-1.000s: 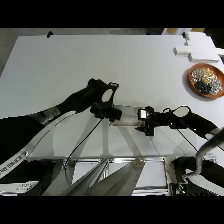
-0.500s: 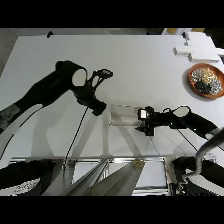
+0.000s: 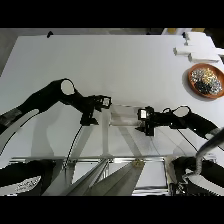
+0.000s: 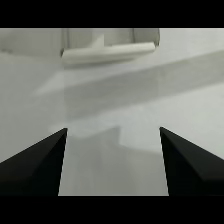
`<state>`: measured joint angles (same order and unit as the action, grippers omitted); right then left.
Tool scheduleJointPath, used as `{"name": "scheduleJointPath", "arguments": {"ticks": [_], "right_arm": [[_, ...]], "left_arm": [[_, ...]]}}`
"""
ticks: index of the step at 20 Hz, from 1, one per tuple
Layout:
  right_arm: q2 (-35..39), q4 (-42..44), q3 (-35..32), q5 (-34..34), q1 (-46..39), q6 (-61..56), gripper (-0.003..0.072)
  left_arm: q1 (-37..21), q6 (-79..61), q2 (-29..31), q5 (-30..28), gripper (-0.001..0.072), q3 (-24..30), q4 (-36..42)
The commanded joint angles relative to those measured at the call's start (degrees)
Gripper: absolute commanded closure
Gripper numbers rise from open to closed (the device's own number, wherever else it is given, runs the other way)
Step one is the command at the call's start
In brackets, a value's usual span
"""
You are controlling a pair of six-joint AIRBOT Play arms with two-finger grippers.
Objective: Fold the box and place the chain.
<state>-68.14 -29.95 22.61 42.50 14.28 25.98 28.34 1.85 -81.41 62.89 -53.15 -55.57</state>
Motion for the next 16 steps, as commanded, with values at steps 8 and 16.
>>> {"name": "scheduleJointPath", "arguments": {"ticks": [8,16], "right_arm": [[0.04,0.02,0.0,0.0,0.0,0.0,0.0434],[0.04,0.02,0.0,0.0,0.0,0.0,0.0434]], "left_arm": [[3.8,-12.35,-6.36,-9.97,0.0012,2.32,14.23],[4.26,-11.87,-6.25,-4.72,0.0011,2.34,13.49]]}}
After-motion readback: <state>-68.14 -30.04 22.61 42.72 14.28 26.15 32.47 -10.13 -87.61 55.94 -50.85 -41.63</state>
